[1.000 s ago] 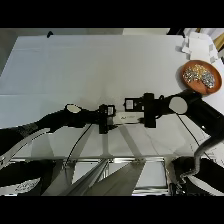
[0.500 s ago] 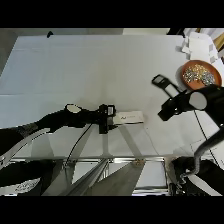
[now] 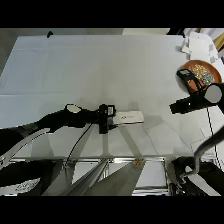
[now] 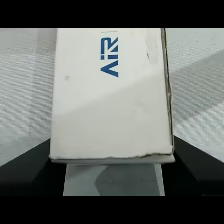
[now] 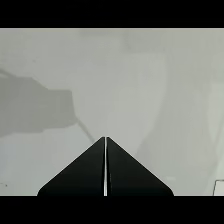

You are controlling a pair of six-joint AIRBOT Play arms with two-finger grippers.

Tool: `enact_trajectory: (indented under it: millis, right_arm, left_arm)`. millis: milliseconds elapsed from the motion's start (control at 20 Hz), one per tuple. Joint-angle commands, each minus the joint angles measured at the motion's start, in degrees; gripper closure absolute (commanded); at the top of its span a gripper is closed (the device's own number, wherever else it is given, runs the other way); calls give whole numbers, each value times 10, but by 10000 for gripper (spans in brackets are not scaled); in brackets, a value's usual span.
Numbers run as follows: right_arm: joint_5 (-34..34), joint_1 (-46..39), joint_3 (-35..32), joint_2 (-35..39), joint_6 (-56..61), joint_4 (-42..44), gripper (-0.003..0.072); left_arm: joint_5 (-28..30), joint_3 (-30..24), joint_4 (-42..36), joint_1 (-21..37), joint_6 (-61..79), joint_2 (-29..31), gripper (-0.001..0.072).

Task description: Fold the box and place the chain.

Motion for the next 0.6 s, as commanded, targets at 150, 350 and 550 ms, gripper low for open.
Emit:
enact_trajectory:
  millis: [150,350,550]
  right_arm:
    - [2,-6,0,0,8,-1,673]
    - [2,-6,0,0,8,-1,673]
    - [2,-6,0,0,8,-1,673]
  left_arm:
    - [18,0,-19,22,-48,47,704]
    - [124,0,45,116,-232,141,704]
    - [137,0,224,275,-480,231,705]
